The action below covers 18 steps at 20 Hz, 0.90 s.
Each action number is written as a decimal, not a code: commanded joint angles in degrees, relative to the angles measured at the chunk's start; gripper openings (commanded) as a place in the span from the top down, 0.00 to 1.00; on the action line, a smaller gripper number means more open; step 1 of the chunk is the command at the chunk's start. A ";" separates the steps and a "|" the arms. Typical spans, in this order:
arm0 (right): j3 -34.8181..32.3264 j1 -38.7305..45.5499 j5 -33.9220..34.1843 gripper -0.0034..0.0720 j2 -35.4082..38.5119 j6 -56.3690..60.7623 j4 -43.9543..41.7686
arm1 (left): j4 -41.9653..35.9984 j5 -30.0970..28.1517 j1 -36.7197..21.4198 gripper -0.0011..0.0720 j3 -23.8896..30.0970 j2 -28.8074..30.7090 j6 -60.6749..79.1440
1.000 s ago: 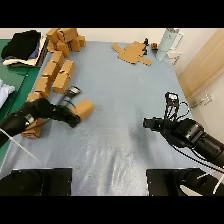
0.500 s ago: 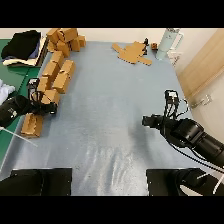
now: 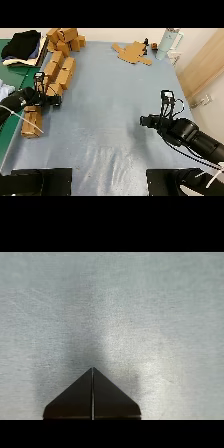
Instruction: Fold the box.
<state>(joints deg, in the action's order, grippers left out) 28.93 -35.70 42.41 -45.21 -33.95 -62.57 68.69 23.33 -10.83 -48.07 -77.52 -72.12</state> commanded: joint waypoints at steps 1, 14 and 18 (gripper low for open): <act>0.04 0.04 -1.18 0.94 -0.92 0.02 -0.04 | 0.15 -0.94 0.44 0.56 -3.56 -4.20 1.40; 0.04 0.02 -2.16 0.94 -0.92 0.02 -0.26 | 0.09 -1.38 0.46 0.32 -4.00 -5.73 2.21; 0.04 0.02 -2.12 0.94 -0.92 0.02 -0.28 | 0.17 4.90 0.02 0.04 -4.44 -5.33 2.03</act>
<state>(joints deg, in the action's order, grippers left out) 28.93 -35.68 40.29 -46.11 -33.95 -62.78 68.79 23.20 -10.48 -52.18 -83.07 -69.84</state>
